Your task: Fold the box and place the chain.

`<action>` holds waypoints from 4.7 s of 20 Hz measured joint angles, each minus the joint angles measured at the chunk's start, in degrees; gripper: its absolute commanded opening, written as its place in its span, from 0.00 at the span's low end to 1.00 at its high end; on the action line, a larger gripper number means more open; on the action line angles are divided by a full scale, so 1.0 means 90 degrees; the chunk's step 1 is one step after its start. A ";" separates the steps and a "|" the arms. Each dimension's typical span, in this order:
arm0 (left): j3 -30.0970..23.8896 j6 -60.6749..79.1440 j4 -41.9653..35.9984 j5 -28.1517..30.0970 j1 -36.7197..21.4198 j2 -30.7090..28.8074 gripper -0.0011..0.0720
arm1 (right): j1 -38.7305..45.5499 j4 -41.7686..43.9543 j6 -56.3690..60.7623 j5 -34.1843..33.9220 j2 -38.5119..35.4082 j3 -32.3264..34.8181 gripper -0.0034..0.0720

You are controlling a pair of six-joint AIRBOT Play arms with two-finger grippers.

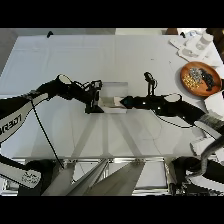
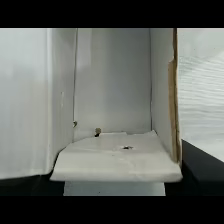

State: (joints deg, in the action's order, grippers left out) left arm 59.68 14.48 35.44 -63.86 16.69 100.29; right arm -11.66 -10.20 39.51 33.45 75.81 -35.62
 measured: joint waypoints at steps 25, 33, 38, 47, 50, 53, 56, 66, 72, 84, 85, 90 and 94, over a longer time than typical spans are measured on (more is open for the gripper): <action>0.0000 -0.0022 -0.0002 0.0000 0.0000 0.0000 0.47 | -0.0801 -0.6581 0.5831 0.0141 -0.0053 -0.1360 0.62; 0.0000 -0.0017 -0.0002 0.0000 0.0000 0.0000 0.47 | -0.1554 -0.9061 0.7621 0.1724 0.0454 -0.2470 0.62; 0.0000 -0.0019 -0.0002 0.0000 0.0000 0.0000 0.47 | -0.1753 -0.9321 0.8116 0.1999 0.0629 -0.2691 0.62; 0.0000 -0.0029 -0.0005 -0.0002 0.0000 0.0000 0.47 | -0.1797 -0.9255 0.8432 0.1855 0.0760 -0.2747 0.57; 0.0000 -0.0027 -0.0005 -0.0002 0.0000 0.0000 0.47 | -0.1797 -0.9097 0.8544 0.1790 0.0901 -0.2754 0.57; 0.0000 -0.0024 -0.0005 -0.0002 0.0000 0.0000 0.47 | -0.1797 -0.8966 0.8735 0.1770 0.1054 -0.2769 0.46; 0.0000 -0.0024 -0.0005 -0.0002 0.0000 0.0000 0.47 | -0.1797 -0.8913 0.9136 0.1809 0.1236 -0.2832 0.45; -0.0002 0.0012 0.0005 -0.0005 0.0000 0.0000 0.47 | -0.1902 -0.9141 1.0137 0.2006 0.1586 -0.3235 0.72; 0.0000 -0.0015 0.0000 -0.0005 0.0000 0.0000 0.47 | -0.1991 -0.9309 1.0161 0.2307 0.0889 -0.3259 0.72; 0.0000 -0.0024 -0.0002 -0.0002 0.0000 0.0000 0.47 | 0.0457 -1.1077 0.8167 0.3254 -0.1421 -0.3259 0.72; -0.0002 -0.0022 -0.0002 -0.0002 0.0000 0.0000 0.47 | 0.0906 -1.1128 0.8012 0.3228 -0.1433 -0.3259 0.72; 0.0000 -0.0024 -0.0002 -0.0002 0.0000 0.0000 0.47 | 0.2980 -1.0647 0.6955 0.2710 -0.1010 -0.3259 0.75; -0.0002 -0.0022 -0.0005 -0.0002 0.0000 0.0000 0.47 | 0.3966 -1.0122 0.6465 0.2132 -0.0238 -0.3266 0.75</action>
State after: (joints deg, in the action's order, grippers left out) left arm 59.66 14.28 35.40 -63.88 16.69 100.29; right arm 24.03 -101.30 97.69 52.64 73.67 -65.01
